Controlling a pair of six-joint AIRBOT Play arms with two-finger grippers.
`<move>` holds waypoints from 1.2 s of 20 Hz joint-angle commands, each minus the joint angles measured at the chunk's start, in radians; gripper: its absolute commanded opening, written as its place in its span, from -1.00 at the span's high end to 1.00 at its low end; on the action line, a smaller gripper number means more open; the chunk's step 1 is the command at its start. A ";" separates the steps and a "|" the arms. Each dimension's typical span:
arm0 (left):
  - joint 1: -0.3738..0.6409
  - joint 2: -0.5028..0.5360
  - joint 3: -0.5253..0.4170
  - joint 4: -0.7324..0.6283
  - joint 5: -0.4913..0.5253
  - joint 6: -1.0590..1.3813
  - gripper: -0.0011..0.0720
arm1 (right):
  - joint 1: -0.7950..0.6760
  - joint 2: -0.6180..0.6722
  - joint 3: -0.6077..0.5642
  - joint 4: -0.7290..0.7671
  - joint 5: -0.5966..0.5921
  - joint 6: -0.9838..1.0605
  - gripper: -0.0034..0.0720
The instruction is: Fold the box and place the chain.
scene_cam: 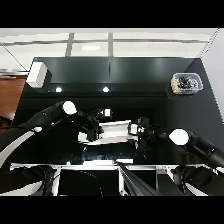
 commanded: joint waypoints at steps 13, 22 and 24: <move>0.000 0.000 0.001 0.000 -0.003 0.001 0.90 | -0.135 -0.011 0.018 0.128 0.145 -0.017 -0.75; 0.000 0.000 0.001 0.000 -0.004 0.001 0.90 | -0.135 -0.122 0.061 0.209 0.158 -0.143 -0.76; 0.000 0.000 0.001 0.000 -0.004 0.001 0.90 | -0.135 -0.143 0.062 0.211 0.174 -0.142 -0.76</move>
